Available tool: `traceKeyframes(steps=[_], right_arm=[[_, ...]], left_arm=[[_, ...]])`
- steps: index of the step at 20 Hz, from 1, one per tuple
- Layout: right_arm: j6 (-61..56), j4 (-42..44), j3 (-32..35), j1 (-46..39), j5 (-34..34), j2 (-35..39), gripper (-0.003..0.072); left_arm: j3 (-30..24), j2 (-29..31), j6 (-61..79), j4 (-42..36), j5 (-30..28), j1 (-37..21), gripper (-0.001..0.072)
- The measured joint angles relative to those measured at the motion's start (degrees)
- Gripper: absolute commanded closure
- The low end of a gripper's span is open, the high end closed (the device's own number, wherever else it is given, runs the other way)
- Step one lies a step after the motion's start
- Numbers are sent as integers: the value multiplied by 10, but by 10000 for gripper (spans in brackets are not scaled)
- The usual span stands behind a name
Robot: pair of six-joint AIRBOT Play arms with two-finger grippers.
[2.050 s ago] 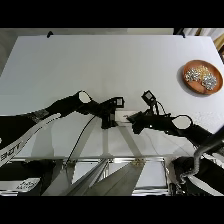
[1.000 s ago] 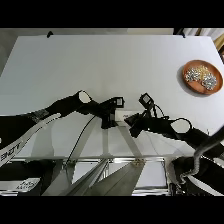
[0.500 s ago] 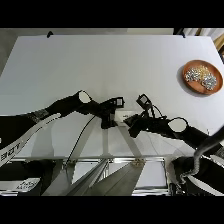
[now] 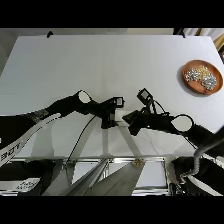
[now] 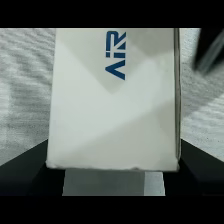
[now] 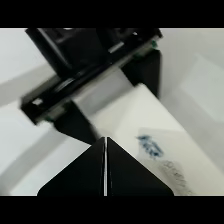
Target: Fold the box and place the chain.
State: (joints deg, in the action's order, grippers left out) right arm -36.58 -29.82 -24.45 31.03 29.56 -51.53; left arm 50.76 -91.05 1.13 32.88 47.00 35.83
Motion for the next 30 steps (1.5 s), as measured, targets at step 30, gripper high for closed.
traceKeyframes(steps=[30], right_arm=[[-354, -479, -74, -365, 342, 78, 675]], left_arm=[[0, 227, -280, 250, -128, -101, 706]])
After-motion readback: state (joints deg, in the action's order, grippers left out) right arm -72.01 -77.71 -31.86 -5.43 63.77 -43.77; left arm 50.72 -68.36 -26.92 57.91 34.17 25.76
